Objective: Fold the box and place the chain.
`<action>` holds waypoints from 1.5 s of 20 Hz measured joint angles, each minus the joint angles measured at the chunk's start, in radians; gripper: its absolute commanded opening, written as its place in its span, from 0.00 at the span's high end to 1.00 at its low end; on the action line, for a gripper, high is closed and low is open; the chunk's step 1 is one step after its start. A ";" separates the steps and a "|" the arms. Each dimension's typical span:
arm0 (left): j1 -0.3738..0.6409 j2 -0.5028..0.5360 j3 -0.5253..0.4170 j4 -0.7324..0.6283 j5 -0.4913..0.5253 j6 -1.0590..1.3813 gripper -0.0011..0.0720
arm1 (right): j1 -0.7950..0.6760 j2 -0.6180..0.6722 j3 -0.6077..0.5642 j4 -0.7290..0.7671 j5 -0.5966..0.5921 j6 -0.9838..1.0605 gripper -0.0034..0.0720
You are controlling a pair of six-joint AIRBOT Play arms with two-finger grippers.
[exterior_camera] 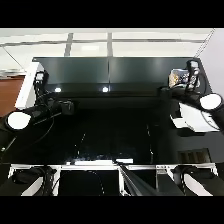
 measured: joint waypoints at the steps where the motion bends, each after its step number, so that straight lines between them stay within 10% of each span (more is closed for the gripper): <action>1: 0.002 0.005 0.002 0.063 -0.020 -0.074 0.02 | -0.037 -0.004 0.043 -0.099 0.032 0.071 0.00; 7: 0.080 -0.011 0.070 0.360 -0.183 -0.366 0.02 | -0.412 -0.085 0.307 -0.494 0.172 0.352 0.00; 22: 0.122 -0.079 0.203 0.326 -0.435 -0.187 0.02 | -0.879 -0.550 0.567 -0.454 0.545 0.141 0.00; 28: 0.122 -0.089 0.204 0.323 -0.443 -0.184 0.02 | -0.890 -0.613 0.589 -0.424 0.593 -0.082 0.93; 30: 0.122 -0.098 0.204 0.318 -0.443 -0.184 0.02 | -0.890 -0.617 0.591 -0.409 0.626 -0.122 0.94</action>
